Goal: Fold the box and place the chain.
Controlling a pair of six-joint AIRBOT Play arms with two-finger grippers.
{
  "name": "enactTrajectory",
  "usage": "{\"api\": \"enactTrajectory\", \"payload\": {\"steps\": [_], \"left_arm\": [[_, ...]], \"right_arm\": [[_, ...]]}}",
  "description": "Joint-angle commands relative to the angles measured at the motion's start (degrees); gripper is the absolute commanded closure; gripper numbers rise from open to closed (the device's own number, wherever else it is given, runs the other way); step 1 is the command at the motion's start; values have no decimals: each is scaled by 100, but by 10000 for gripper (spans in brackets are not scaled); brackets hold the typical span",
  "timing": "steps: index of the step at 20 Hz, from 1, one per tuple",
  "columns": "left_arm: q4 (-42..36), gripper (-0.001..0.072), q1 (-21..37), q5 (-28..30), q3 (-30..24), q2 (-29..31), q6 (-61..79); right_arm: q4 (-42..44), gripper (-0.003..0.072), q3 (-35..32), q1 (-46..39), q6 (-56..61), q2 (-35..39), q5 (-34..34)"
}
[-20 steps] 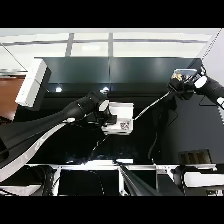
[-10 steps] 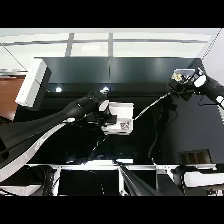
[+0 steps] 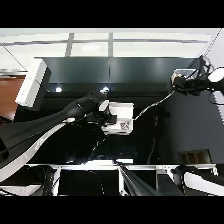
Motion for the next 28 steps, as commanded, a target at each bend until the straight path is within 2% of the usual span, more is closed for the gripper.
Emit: {"api": "enactTrajectory", "payload": {"steps": [1, 5, 9, 13, 17, 19, 22, 24, 26, 28], "left_arm": [[0, 676, 4, -7, 4, 2, 2], [0, 676, 4, -4, 4, 2, 2], [0, 676, 4, -4, 4, 2, 2], [0, 676, 4, -2, 4, 2, 2], [0, 676, 4, 9, 4, 2, 2], [0, 676, 4, 7, 4, 2, 2], [0, 676, 4, 9, 4, 2, 2], [0, 676, 4, 9, 4, 2, 2], [0, 676, 4, 13, 4, 2, 2], [2, 676, 4, 15, 4, 2, 2]], "right_arm": [[13, 670, 4, -2, -275, 898, 332], [13, 670, 125, 13, -468, 1788, 975], [17, 670, 487, 181, -481, 2376, 1523], [415, 670, 1019, 448, -483, 2632, 2026], [1040, 670, 1056, 1233, -549, 2669, 2719], [1128, 670, 990, 1792, -540, 2667, 2669], [1279, 670, 529, 2535, -367, 2667, 2551], [1746, 670, 90, 2935, -426, 2667, 1950], [1764, 671, -323, 3359, -553, 2627, 1178], [1755, 671, -649, 3560, -551, 2463, 916]]}}
